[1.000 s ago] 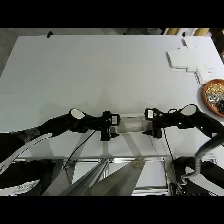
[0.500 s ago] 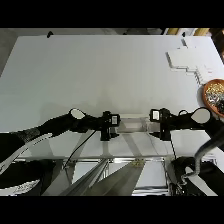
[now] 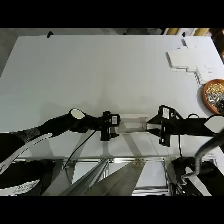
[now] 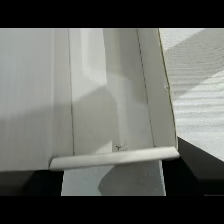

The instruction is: Fold the box and place the chain.

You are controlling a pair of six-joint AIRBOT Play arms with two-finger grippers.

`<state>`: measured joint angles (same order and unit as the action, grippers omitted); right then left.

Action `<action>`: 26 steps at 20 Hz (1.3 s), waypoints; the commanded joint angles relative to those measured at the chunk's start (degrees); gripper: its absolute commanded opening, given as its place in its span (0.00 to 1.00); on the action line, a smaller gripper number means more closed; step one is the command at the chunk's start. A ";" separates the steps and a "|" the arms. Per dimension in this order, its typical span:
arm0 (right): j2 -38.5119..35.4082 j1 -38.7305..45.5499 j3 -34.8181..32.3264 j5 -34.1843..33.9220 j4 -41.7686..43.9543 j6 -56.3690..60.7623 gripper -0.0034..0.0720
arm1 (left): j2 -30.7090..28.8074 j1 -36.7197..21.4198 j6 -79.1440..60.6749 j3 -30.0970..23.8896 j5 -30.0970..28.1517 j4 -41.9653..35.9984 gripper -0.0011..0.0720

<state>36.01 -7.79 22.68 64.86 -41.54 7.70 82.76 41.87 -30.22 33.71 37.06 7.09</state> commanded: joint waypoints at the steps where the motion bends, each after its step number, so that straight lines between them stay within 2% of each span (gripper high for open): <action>1: -0.37 -3.37 0.02 -0.15 7.10 -1.75 0.07 | 0.00 0.00 0.00 0.04 0.00 0.04 0.29; 4: 4.76 -5.49 0.04 -14.56 13.70 -1.55 0.07 | 0.00 0.00 0.00 0.04 0.00 0.04 0.29; 7: 14.56 -5.53 0.37 -28.30 23.12 -1.55 0.07 | 0.00 0.00 0.00 0.04 0.00 0.02 0.29; 9: 19.30 -5.53 2.47 -31.50 23.26 -1.53 0.07 | 0.00 0.00 0.00 0.04 0.00 0.04 0.29; 13: 27.06 -5.53 4.57 -31.43 11.85 7.28 0.07 | 0.00 0.00 0.00 0.04 0.00 0.02 0.29; 15: 28.37 -5.53 4.59 -30.38 5.29 11.76 0.07 | 0.00 0.00 0.00 0.04 0.00 0.04 0.29; 17: 27.74 -5.53 4.76 -28.79 4.11 12.33 0.07 | 0.00 0.00 0.00 0.04 0.00 0.04 0.29; 19: 25.66 -5.53 5.62 -25.88 3.89 13.18 0.07 | 0.00 0.00 0.00 0.04 0.00 0.04 0.29; 23: 15.72 -5.53 6.01 -20.92 0.85 12.87 0.07 | 0.00 0.00 0.00 0.04 0.00 0.02 0.29; 24: 13.33 -5.53 6.01 -18.40 -3.98 11.34 0.07 | 0.00 0.00 0.00 0.04 0.00 0.02 0.29; 26: 10.19 -5.53 5.99 -10.10 -21.31 6.93 0.06 | 0.00 0.00 0.00 0.04 0.00 0.02 0.29</action>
<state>51.09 -13.28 28.56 45.63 -45.84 18.46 82.76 41.87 -30.24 33.74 37.08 7.18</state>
